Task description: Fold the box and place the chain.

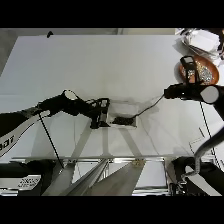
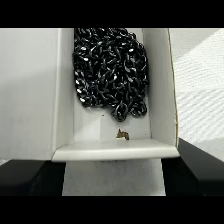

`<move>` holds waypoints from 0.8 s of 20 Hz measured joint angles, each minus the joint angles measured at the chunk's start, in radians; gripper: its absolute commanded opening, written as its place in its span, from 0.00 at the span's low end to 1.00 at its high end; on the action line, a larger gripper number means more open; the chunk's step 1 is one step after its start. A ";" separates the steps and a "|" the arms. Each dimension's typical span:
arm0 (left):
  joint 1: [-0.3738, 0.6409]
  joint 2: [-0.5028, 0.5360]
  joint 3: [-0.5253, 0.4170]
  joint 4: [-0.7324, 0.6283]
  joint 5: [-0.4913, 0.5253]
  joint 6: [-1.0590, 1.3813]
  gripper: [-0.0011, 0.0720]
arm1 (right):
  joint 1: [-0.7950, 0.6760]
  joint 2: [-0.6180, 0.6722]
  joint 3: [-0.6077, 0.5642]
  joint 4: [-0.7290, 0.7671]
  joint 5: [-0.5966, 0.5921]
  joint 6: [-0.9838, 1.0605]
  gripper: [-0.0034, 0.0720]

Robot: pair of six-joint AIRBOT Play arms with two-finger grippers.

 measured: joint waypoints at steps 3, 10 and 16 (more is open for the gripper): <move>0.000 0.000 0.000 0.000 0.000 0.000 0.48 | 0.000 0.132 0.000 0.057 0.050 -0.004 0.08; 0.000 0.000 0.000 0.000 0.000 0.000 0.48 | 0.000 0.363 0.000 0.341 0.205 -0.124 0.08; 0.000 0.000 0.000 0.000 0.000 0.000 0.48 | 0.000 0.444 0.000 0.734 0.274 -0.293 0.08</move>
